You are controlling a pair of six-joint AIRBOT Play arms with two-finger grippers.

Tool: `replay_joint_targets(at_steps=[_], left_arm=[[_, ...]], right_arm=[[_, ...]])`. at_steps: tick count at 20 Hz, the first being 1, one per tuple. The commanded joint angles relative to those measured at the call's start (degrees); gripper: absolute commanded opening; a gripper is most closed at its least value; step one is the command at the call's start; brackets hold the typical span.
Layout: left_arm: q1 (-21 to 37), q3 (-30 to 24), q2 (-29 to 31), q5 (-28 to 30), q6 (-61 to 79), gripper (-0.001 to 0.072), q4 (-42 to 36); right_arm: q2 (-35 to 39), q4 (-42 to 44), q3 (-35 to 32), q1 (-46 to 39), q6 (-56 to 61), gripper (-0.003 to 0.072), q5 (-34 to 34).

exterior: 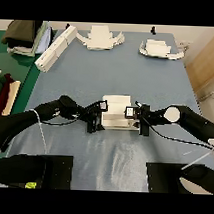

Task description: Fold the box.

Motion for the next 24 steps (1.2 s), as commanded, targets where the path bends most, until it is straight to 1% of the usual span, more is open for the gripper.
replay_joint_targets(at_steps=[1,4,5,8,10,11,12,13,14,15,16,19,20,21,22,23,24], left_arm=[[0.0,0.02,-0.02,0.02,-0.02,0.0482,0.02],[0.0,0.02,-0.02,0.02,-0.02,0.0482,0.0],[0.0,0.02,-0.02,0.02,-0.02,0.0482,0.0],[0.0,0.02,-0.02,0.02,-0.02,0.0482,0.0],[0.0,0.02,-0.02,0.02,-0.02,0.0482,0.02],[0.0,0.02,-0.02,0.02,-0.02,0.0482,0.0],[0.0,0.02,-0.02,0.02,-0.02,0.0483,0.0],[0.0,0.02,-0.02,0.0,-0.02,0.0483,0.02],[0.0,0.02,-0.02,0.02,-0.02,0.0483,0.0],[0.0,0.02,-0.02,0.0,-0.02,0.0482,0.0],[0.0,0.02,-0.02,0.02,-0.02,0.0483,0.0],[0.0,0.02,-0.02,0.02,-0.02,0.0483,0.0],[0.0,0.02,-0.02,0.02,-0.02,0.0483,0.0],[0.0,0.02,-0.02,0.02,-0.02,0.0482,0.0],[0.0,0.02,-0.02,0.02,-0.02,0.0482,0.0],[0.0,0.02,-0.02,0.02,-0.02,0.0483,0.0],[0.0,0.02,-0.02,0.02,-0.02,0.0482,0.0]], right_arm=[[-1.42,3.15,-0.13,0.0,-3.98,0.0198,-2.25],[-1.4,4.9,-0.13,0.07,-4.48,0.0187,-2.36],[-1.4,6.36,-0.13,0.09,-5.2,0.0143,-2.21],[-1.46,11.69,-0.13,0.13,-10.47,0.0143,-2.45],[-2.12,12.2,-0.13,0.13,-11.28,0.0156,-2.38],[-2.67,12.2,-0.13,0.13,-11.28,0.0238,-2.32],[-3.32,12.26,-0.13,0.13,-11.28,0.0387,-2.16],[-3.74,12.63,-0.13,0.13,-11.28,0.047,-1.77],[-3.98,12.79,-0.13,0.15,-11.28,0.0474,-1.57],[-4.02,12.87,-0.13,0.13,-11.28,0.055,-1.44],[-4.02,12.85,-0.13,0.13,-11.28,0.061,-1.42],[-3.93,12.81,-0.13,0.13,-11.21,0.061,-1.36],[-3.8,12.76,-0.13,0.13,-11.19,0.0607,-1.27],[-3.48,12.26,-0.13,0.13,-10.51,0.0555,-1.25],[-2.84,10.93,-0.11,0.13,-8.35,0.0436,-1.22],[-1.73,8.33,-0.07,0.13,-3.67,0.0275,-1.07],[-0.37,4.42,-0.07,0.11,2.36,0.0178,-0.92]])
